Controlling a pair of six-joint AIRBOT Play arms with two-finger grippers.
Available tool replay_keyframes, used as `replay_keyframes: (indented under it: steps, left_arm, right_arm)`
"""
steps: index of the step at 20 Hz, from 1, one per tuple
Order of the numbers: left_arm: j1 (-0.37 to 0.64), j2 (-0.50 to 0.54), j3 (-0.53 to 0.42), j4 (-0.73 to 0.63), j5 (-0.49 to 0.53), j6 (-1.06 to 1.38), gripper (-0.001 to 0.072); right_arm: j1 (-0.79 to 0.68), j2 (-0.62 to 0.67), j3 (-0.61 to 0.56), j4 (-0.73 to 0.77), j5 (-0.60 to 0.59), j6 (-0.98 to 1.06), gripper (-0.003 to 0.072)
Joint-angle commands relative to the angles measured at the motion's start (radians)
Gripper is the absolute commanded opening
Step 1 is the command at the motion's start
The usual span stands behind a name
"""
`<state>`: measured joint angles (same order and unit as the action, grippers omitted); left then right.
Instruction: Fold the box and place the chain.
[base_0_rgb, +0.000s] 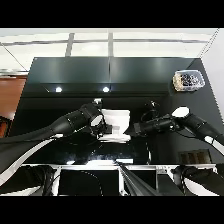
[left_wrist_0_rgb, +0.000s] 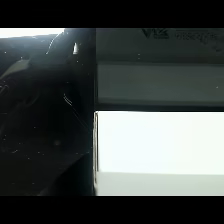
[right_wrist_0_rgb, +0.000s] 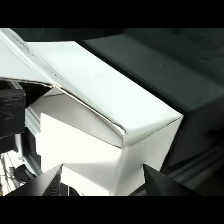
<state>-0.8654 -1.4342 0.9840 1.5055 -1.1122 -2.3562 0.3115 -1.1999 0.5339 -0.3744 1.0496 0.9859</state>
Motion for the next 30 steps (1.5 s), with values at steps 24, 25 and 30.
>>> replay_keyframes:
  steps: [24, 25, 30]
  left_arm:
    - [0.001, 0.001, 0.001, 0.000, 0.000, 0.000, 0.0027]
    - [0.001, 0.001, 0.001, 0.000, 0.000, 0.000, 0.0027]
    - [0.001, 0.001, 0.001, 0.000, 0.000, 0.000, 0.0027]
  right_arm:
    - [0.460, -0.079, 0.344, -0.964, -0.026, 1.193, 0.0358]
    - [0.469, -0.095, 0.353, -0.964, -0.012, 1.202, 0.0358]
    - [0.483, -0.146, 0.399, -0.983, 0.023, 1.264, 0.0357]
